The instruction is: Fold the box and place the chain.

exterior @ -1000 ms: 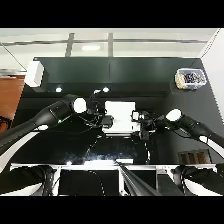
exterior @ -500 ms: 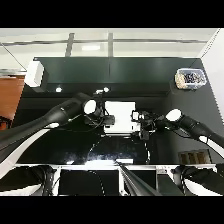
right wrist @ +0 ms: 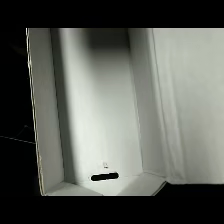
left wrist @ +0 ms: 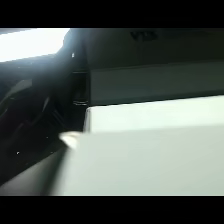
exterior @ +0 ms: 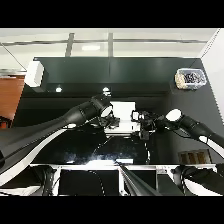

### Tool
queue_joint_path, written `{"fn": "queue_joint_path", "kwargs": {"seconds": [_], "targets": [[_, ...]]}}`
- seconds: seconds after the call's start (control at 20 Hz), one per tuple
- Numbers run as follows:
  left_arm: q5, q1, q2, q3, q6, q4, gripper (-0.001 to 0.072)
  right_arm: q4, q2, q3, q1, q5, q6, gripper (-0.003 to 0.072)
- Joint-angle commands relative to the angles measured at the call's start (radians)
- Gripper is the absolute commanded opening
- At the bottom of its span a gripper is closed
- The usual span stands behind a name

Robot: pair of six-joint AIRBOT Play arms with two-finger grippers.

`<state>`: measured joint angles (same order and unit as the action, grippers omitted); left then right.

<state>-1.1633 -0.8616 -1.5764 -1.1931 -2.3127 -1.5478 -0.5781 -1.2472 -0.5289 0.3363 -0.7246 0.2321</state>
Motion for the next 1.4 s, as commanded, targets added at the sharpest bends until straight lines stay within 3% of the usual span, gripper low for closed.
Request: {"fn": "queue_joint_path", "kwargs": {"seconds": [0.0,0.1,0.15,0.3,0.35,0.45,0.5,0.6,0.65,0.7,0.75,1.35], "targets": [[-0.021,-0.003,-0.011,-0.009,-0.048,-0.014,0.0202,0.0,-0.001,0.0,0.0,-0.001,0.0,0.0159],[-0.021,-0.003,-0.011,-0.009,-0.048,-0.007,0.0121,0.0,-0.001,0.0,0.0,-0.001,0.0,0.0159],[-0.019,-0.003,-0.011,-0.009,-0.048,0.002,0.0027,0.0,-0.001,0.0,0.0,-0.001,0.0,0.016],[-0.019,-0.003,-0.011,-0.009,-0.048,0.011,0.0032,0.0,-0.001,0.0,0.0,-0.001,0.0,0.0159],[-0.02,-0.003,-0.01,-0.009,-0.048,0.012,0.0095,0.0,-0.001,0.0,0.0,-0.001,0.0,0.0159],[-0.045,-0.003,-0.01,-0.009,-0.048,0.011,0.0352,0.0,-0.001,0.0,0.0,-0.001,0.0,0.0159],[-0.051,-0.003,-0.01,-0.009,-0.048,0.009,0.0431,0.0,-0.001,0.0,0.0,-0.001,0.0,0.0159],[-0.05,-0.003,-0.01,-0.009,-0.051,0.007,0.0427,0.0,-0.001,0.0,0.0,-0.001,0.0,0.0159],[-0.047,-0.003,-0.01,-0.009,-0.055,0.005,0.0365,0.0,-0.001,0.0,0.0,-0.001,0.0,0.0159],[-0.045,-0.003,-0.01,-0.009,-0.055,0.0,0.0169,0.0,-0.001,0.0,0.0,-0.001,0.0,0.0159],[-0.042,-0.003,-0.01,-0.009,-0.055,-0.008,0.0028,0.0,-0.001,0.0,0.0,-0.001,0.0,0.0159],[-0.023,-0.003,-0.01,-0.009,-0.051,-0.011,0.0028,-0.001,-0.001,0.0,0.0,-0.007,0.0,0.016]]}}
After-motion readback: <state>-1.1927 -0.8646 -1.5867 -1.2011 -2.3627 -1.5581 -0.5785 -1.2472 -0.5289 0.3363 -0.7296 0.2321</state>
